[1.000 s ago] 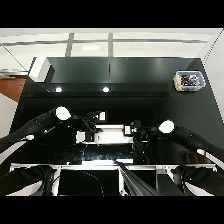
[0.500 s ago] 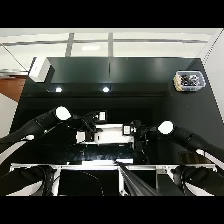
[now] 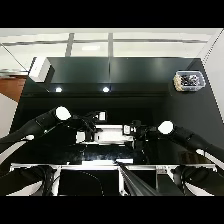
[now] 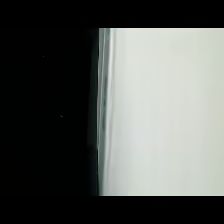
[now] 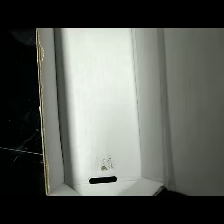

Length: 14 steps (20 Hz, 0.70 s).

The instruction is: Fold the box and place the chain.

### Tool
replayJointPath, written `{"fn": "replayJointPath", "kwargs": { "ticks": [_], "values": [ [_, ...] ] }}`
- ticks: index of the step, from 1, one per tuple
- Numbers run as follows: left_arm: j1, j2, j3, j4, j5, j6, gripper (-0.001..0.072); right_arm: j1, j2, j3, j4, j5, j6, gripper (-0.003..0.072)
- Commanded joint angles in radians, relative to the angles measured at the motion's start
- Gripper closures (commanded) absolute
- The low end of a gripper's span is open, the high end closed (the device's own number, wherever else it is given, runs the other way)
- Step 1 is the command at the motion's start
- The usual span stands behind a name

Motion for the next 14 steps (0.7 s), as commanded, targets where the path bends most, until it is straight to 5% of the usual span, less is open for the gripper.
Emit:
{"fn": "replayJointPath", "kwargs": {
  "ticks": [1, 4, 7, 12, 14],
  "values": [
    [0.002, 0.009, 0.001, 0.016, 0.003, 0.0, 0.0579, 0.001, -0.001, 0.0, -0.002, 0.001, -0.001, 0.0221],
    [0.016, 0.061, 0.001, 0.068, -0.002, -0.02, 0.0239, 0.001, -0.001, 0.0, -0.002, 0.001, -0.001, 0.0221],
    [0.05, 0.138, 0.001, 0.158, -0.006, -0.142, 0.0052, 0.001, -0.001, 0.0, -0.002, 0.001, 0.0, 0.0221],
    [0.126, 0.331, 0.001, 0.311, -0.206, -0.369, 0.0053, 0.001, -0.001, 0.0, -0.002, 0.001, 0.0, 0.0221],
    [0.153, 0.394, 0.0, 0.33, -0.321, -0.551, 0.0161, 0.001, -0.001, 0.0, -0.002, 0.001, 0.0, 0.0221]
  ]
}}
